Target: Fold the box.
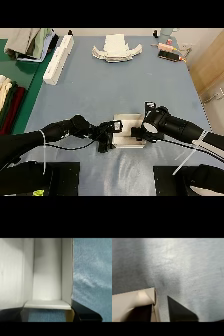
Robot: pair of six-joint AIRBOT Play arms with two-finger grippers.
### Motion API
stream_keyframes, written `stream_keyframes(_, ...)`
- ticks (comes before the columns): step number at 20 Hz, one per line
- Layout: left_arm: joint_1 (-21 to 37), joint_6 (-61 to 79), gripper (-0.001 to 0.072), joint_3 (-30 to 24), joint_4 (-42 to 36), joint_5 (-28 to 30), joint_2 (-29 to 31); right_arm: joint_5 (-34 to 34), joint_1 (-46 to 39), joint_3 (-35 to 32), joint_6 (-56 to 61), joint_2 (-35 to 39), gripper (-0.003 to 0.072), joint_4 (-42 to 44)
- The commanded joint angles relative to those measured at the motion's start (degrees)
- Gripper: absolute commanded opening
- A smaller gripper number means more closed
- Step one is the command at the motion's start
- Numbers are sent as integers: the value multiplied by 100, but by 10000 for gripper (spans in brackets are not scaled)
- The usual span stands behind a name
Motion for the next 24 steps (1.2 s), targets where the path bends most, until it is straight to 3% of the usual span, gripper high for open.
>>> stream_keyframes(1,0,37,483,7,17,2,0,-94,11,4,-208,2,400,232)
stream_keyframes(2,0,39,483,7,17,2,0,-92,11,4,-264,2,409,293)
stream_keyframes(3,0,37,483,7,17,2,0,-92,11,4,-297,9,499,358)
stream_keyframes(4,0,37,483,7,15,2,0,-92,11,7,-297,15,539,411)
stream_keyframes(9,0,37,483,7,17,2,0,-90,11,9,-293,282,539,420)
stream_keyframes(14,0,37,483,7,15,2,0,90,4,9,-286,1228,536,527)
stream_keyframes(15,0,37,483,7,15,2,0,229,4,9,-260,1473,507,525)
stream_keyframes(17,0,37,483,7,17,2,0,750,-50,9,-245,1832,239,321)
stream_keyframes(19,0,39,483,7,15,2,0,1434,-385,9,-328,2044,52,13)
stream_keyframes(20,0,39,483,7,15,2,0,1539,-649,7,-619,2085,5,-20)
stream_keyframes(24,0,37,483,7,17,2,0,960,-2197,7,-2284,1878,2,656)
